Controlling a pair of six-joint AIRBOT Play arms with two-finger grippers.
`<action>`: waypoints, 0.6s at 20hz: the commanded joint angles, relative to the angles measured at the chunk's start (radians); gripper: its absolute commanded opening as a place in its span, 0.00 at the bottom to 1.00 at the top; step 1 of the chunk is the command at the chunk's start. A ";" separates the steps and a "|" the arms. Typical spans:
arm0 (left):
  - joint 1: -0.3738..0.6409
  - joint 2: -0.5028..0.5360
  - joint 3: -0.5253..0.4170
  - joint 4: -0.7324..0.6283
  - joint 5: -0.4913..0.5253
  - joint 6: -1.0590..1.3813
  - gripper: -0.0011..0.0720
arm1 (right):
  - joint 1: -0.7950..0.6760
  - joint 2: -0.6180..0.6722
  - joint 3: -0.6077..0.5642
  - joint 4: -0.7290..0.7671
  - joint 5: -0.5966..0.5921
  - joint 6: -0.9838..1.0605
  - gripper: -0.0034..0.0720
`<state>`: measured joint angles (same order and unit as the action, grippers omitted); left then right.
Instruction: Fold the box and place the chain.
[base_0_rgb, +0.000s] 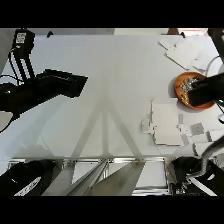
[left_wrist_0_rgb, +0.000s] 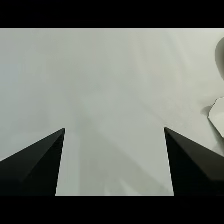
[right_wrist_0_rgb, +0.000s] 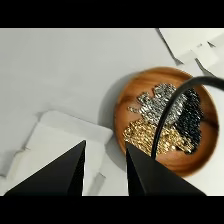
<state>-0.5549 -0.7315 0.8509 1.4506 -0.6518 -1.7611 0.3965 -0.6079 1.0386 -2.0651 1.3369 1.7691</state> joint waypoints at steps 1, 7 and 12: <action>0.000 -0.001 0.000 0.000 0.000 0.000 0.96 | 0.000 0.108 0.003 -0.053 0.221 -0.024 0.42; 0.000 0.000 0.000 0.000 0.001 0.000 0.96 | 0.000 0.134 -0.033 -0.114 0.315 -0.025 0.52; 0.000 -0.001 0.000 0.000 0.000 0.000 0.96 | 0.000 0.134 -0.209 -0.115 0.330 -0.023 0.52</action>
<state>-0.5549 -0.7315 0.8509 1.4509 -0.6518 -1.7615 0.3965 -0.4774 0.9146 -2.1700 1.6512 1.7420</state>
